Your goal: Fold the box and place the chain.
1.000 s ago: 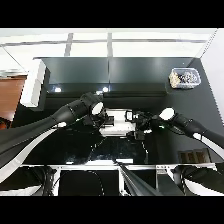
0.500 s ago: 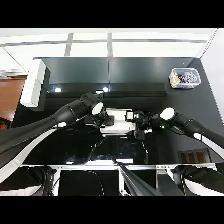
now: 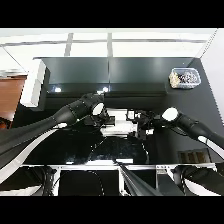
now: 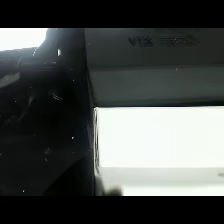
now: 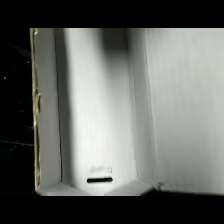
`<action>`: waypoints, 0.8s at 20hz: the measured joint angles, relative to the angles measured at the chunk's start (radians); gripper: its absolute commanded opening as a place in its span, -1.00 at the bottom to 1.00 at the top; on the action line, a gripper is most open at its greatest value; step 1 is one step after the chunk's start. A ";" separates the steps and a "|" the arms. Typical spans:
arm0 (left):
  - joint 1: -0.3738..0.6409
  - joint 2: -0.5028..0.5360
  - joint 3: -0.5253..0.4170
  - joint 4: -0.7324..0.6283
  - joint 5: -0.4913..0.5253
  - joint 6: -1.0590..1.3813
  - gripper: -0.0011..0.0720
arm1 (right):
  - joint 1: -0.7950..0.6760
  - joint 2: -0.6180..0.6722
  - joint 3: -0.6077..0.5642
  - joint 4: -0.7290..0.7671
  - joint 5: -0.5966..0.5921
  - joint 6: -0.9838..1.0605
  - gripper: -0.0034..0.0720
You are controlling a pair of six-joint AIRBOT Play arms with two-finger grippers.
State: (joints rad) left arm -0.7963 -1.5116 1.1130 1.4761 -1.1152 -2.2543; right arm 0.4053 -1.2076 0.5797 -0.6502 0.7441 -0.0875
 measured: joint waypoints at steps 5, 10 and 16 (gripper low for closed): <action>0.000 0.000 0.000 0.005 -0.020 0.000 -0.91 | -0.001 0.055 0.000 -0.125 0.034 0.061 0.13; 0.000 0.000 0.000 0.007 -0.020 0.000 -0.91 | 0.002 0.058 0.000 -0.076 0.049 0.047 -0.54; 0.000 0.000 0.000 0.008 -0.015 0.000 -0.91 | 0.001 -0.010 0.000 0.132 0.043 0.032 -0.57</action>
